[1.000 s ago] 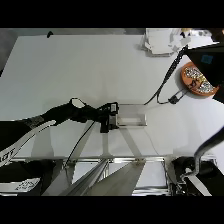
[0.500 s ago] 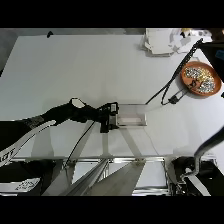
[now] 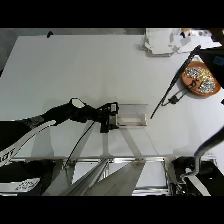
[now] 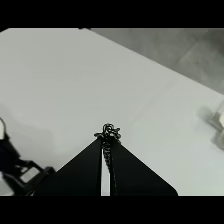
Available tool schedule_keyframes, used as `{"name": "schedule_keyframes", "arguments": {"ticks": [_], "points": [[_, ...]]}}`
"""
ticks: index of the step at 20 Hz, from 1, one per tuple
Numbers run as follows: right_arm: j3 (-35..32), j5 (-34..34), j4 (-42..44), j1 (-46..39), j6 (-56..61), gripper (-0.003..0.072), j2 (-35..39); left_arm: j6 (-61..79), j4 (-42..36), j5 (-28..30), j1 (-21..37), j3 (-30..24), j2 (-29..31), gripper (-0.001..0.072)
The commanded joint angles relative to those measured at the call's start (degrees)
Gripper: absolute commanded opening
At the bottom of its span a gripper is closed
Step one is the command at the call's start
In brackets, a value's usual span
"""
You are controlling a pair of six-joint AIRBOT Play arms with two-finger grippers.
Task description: Fold the box and place the chain.
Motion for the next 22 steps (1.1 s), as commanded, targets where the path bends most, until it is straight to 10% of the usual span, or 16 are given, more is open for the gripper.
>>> {"name": "schedule_keyframes", "arguments": {"ticks": [1,17,22], "points": [[0.0,2.3,5.4,0.0,-0.4,0.0015,0.0,0.0,0.0,0.0,0.0,0.0,0.0,0.0152],[-2.0,11.0,13.0,3.5,-2.0,0.0016,-7.5,0.0,0.0,0.0,0.0,0.0,0.0,0.0152],[-7.1,11.3,-1.0,12.1,0.5,0.0015,-15.4,0.0,0.0,0.0,0.0,0.0,0.0,0.0152]]}}
